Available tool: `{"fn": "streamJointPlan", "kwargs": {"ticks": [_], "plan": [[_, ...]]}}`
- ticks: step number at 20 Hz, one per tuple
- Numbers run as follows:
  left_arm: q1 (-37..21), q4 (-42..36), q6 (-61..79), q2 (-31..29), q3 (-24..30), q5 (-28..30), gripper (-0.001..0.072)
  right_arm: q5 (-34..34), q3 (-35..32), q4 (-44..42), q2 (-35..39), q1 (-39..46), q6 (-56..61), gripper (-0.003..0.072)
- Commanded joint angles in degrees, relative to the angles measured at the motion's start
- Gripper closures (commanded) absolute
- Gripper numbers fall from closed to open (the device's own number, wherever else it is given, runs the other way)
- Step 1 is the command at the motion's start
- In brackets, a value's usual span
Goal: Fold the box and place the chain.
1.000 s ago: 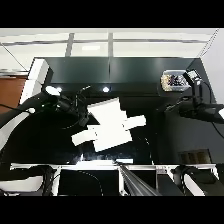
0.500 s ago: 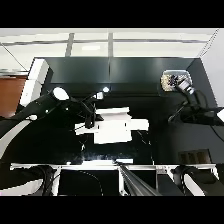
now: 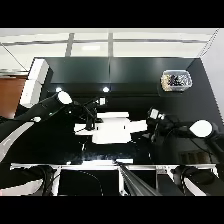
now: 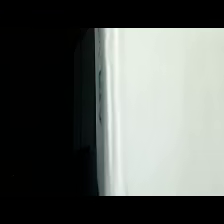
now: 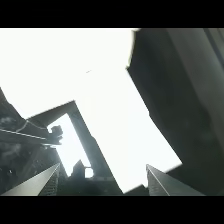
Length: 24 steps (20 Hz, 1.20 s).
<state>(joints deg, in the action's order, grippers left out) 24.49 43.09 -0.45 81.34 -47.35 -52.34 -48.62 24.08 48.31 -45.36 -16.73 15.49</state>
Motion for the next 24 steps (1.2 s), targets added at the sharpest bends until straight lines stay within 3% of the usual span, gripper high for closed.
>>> {"fn": "streamJointPlan", "kwargs": {"ticks": [1, 13, 24], "plan": [[0.04, -3.10, 2.82, 0.07, 2.23, 2.73, 0.0681, 6.73, -1.38, -1.11, -2.19, -6.34, -3.26, 0.0071], [0.04, -3.10, 3.21, 0.04, 2.25, 2.38, 0.0681, 10.21, -1.29, -2.14, -11.41, -15.23, -12.81, 0.0072], [0.04, -3.10, 3.21, 0.04, 2.25, 2.38, 0.0681, 10.32, -1.25, -6.05, -13.03, -17.94, -17.27, 0.0072]]}}
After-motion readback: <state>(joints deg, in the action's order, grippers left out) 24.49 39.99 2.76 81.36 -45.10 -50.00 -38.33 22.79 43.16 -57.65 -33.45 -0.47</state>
